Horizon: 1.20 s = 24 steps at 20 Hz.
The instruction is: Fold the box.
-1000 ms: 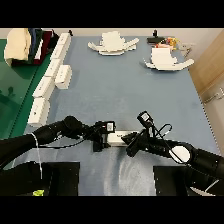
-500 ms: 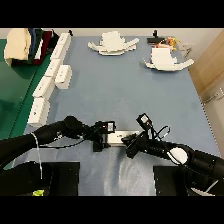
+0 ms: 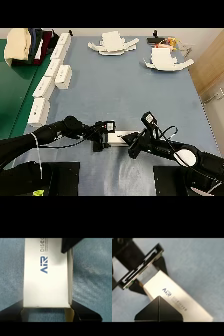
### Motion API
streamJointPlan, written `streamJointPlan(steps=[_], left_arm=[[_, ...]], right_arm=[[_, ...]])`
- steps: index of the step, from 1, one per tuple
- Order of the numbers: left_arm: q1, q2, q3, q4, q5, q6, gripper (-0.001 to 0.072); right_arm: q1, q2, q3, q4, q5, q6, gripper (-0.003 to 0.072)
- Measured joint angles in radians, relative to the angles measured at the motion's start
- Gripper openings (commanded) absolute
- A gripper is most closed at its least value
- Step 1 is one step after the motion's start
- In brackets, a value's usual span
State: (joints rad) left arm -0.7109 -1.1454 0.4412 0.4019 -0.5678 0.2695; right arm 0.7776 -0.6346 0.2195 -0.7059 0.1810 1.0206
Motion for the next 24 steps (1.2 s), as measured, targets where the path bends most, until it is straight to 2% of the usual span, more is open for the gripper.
streamJointPlan(steps=[4, 8, 11, 16, 20, 24], left_arm=[[0.0, 0.0, 0.0, 0.001, 0.0, 0.0, 0.0303], [0.0, 0.0, 0.0, 0.001, 0.0, 0.001, 0.0303], [0.0, 0.0, 0.0, 0.001, 0.0, 0.002, 0.0304], [0.0, 0.0, 0.0, 0.002, 0.0, 0.003, 0.0303], [0.0, 0.0, 0.0, 0.002, 0.0, 0.003, 0.0303], [0.0, 0.0, 0.0, 0.002, 0.0, 0.003, 0.0303]], right_arm=[[-0.006, 0.018, 0.023, -0.077, -0.005, 0.0, 0.0004], [-0.08, -0.009, 0.083, -0.209, 0.106, 0.029, 0.0004], [-0.174, -0.068, 0.186, -0.417, 0.254, 0.143, 0.0004], [-0.335, -0.24, 0.457, -0.748, 0.624, 0.37, 0.0004], [-0.406, -0.382, 0.624, -0.857, 0.877, 0.486, 0.0004], [-0.425, -0.447, 0.683, -0.862, 0.975, 0.554, 0.0004]])
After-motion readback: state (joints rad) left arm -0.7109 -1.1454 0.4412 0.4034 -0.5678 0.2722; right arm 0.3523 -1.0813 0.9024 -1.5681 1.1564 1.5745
